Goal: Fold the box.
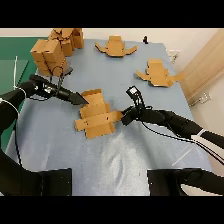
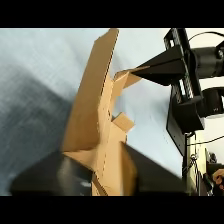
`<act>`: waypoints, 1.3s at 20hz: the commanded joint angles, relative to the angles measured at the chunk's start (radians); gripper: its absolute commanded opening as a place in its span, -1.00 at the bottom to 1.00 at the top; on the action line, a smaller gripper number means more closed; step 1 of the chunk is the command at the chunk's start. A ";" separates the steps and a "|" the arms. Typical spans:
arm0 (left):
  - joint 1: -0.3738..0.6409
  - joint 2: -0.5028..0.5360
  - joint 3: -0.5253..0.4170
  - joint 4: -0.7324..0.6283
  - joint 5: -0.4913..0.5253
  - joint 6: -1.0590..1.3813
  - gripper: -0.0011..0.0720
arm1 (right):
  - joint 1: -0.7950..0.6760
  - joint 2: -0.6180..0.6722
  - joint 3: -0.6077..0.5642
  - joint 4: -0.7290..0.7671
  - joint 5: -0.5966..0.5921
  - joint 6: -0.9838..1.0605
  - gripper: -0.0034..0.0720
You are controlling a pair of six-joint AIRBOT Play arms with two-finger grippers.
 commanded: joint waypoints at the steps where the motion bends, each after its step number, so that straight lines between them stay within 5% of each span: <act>1: -0.017 -0.001 0.001 0.014 0.010 0.006 -0.19 | 0.001 0.001 0.000 0.001 0.000 0.001 -0.90; 3: -0.016 -0.001 0.001 0.012 0.024 0.007 -0.22 | 0.001 0.001 0.000 0.001 0.000 0.001 -0.90; 4: -0.016 -0.001 0.001 0.012 0.023 0.030 -0.79 | 0.001 0.001 0.000 0.001 -0.001 0.001 -0.90; 5: -0.016 -0.001 0.001 0.012 0.019 0.074 -0.91 | 0.001 0.001 0.000 0.001 0.000 0.001 -0.90; 11: -0.018 0.002 0.002 0.012 0.014 0.357 -0.91 | 0.000 0.010 0.001 -0.013 -0.061 0.012 -0.86; 13: -0.025 0.013 0.006 0.012 0.021 0.482 -0.92 | -0.005 0.028 0.001 -0.106 -0.157 0.016 -0.25; 15: -0.038 0.029 0.020 0.012 0.056 0.524 -0.93 | -0.008 0.058 0.001 -0.252 -0.274 0.062 -0.14; 18: -0.060 0.054 0.035 0.013 0.129 0.645 -0.93 | -0.008 0.129 0.001 -0.501 -0.377 0.185 0.40; 20: -0.081 0.071 0.035 0.014 0.178 0.695 -0.94 | -0.003 0.195 0.001 -0.535 -0.396 0.173 0.40; 23: -0.100 0.076 0.035 0.015 0.193 0.739 -0.94 | 0.089 0.263 0.001 -0.449 -0.406 -0.113 0.39; 26: -0.102 0.076 0.035 0.016 0.199 0.780 -0.94 | 0.241 0.240 0.000 -0.403 -0.404 -0.220 0.37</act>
